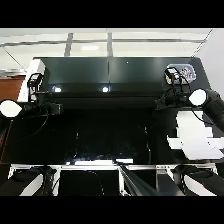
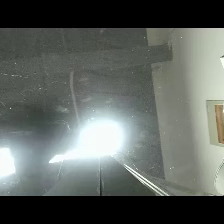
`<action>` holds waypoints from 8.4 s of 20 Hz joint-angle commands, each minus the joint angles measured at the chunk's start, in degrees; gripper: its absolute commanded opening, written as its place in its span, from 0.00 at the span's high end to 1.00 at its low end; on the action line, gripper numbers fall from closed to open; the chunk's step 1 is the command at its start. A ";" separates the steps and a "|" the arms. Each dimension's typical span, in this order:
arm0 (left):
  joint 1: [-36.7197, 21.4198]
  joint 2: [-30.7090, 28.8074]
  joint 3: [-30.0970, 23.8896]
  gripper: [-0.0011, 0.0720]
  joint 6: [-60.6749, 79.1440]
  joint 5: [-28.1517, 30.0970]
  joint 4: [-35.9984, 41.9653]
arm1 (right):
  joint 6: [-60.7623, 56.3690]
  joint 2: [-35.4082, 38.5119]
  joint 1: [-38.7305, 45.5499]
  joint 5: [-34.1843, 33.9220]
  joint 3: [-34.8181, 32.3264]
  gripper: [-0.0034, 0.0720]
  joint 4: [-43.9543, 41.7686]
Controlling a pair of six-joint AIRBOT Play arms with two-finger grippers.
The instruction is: Fold the box and place the chain.
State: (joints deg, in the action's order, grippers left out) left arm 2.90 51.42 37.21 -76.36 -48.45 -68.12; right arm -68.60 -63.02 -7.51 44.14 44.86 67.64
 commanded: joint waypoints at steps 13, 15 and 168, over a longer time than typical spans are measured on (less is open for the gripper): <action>0.02 0.04 -0.02 0.95 0.00 3.26 0.22 | -17.66 -0.04 12.68 -18.58 2.14 0.00 14.49; 0.02 0.04 -0.02 0.95 0.00 3.30 0.20 | -31.78 -0.04 26.86 -11.98 4.52 0.00 26.47; 24.70 37.05 14.93 0.95 82.14 -1.29 33.00 | 69.29 6.75 -12.02 -5.27 -14.82 0.03 -29.57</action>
State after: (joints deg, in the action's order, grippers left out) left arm 27.55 88.42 52.12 5.76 -49.69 -35.11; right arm -5.45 -55.94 -22.79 36.47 29.67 45.58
